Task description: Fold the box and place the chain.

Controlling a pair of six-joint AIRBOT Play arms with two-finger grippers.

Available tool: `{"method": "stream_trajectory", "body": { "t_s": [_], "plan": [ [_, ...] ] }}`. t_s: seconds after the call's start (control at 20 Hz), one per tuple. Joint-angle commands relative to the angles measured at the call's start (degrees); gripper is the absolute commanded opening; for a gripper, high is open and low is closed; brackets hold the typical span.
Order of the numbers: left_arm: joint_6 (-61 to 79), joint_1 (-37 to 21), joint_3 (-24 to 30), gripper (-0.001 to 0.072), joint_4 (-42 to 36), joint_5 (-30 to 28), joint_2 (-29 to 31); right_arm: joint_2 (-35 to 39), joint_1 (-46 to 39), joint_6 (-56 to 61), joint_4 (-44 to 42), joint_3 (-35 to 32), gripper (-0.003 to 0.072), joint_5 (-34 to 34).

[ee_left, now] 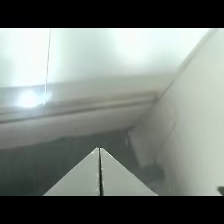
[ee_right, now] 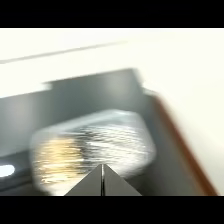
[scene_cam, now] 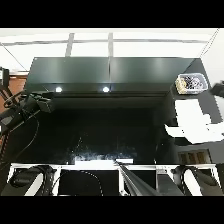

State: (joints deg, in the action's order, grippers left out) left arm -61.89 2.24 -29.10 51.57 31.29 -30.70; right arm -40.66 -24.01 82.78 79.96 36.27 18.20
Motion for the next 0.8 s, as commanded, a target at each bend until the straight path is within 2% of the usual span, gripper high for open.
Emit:
{"method": "stream_trajectory", "body": {
  "t_s": [0.0, 0.05, 0.1, 0.15, 0.25, 0.35, 0.5, 0.6, 0.75],
  "plan": [
    [-0.72, 0.02, 0.04, 0.0034, -2.75, -2.54, -0.9, -14.25, -19.54, 4.9, 4.22, 8.35, 0.0048, 8.33],
    [-0.74, 0.04, 0.04, 0.0155, -2.67, -2.54, -0.98, -20.02, -23.96, 4.98, 4.57, 12.94, 0.0203, 16.5],
    [-0.76, 0.04, 0.04, 0.0473, -2.67, -2.56, -1.07, -25.07, -27.36, 5.03, 4.57, 17.0, 0.0481, 24.28],
    [-0.92, 0.04, 0.04, 0.072, -2.69, -2.49, -1.14, -29.94, -29.99, 4.33, 4.7, 20.85, 0.072, 31.63],
    [-1.4, 0.04, 0.04, 0.0712, -2.67, -1.81, -1.49, -37.59, -32.33, -0.76, 4.9, 26.91, 0.072, 42.25],
    [-1.57, 0.04, 0.04, 0.0712, -2.69, -0.72, -2.45, -43.47, -32.79, -6.56, 4.2, 31.91, 0.072, 48.54],
    [-1.6, 0.22, 0.04, 0.0711, -3.04, 2.91, -4.07, -48.19, -32.79, -19.91, -4.83, 36.87, 0.072, 50.27],
    [-1.62, 0.26, 0.04, 0.0711, -3.06, 5.14, -4.85, -50.27, -32.79, -29.44, -11.08, 37.75, 0.072, 53.64],
    [-1.84, 0.26, 0.04, 0.071, -3.1, 5.14, -5.31, -52.17, -32.65, -35.85, -14.08, 37.75, 0.072, 57.79]
  ]
}}
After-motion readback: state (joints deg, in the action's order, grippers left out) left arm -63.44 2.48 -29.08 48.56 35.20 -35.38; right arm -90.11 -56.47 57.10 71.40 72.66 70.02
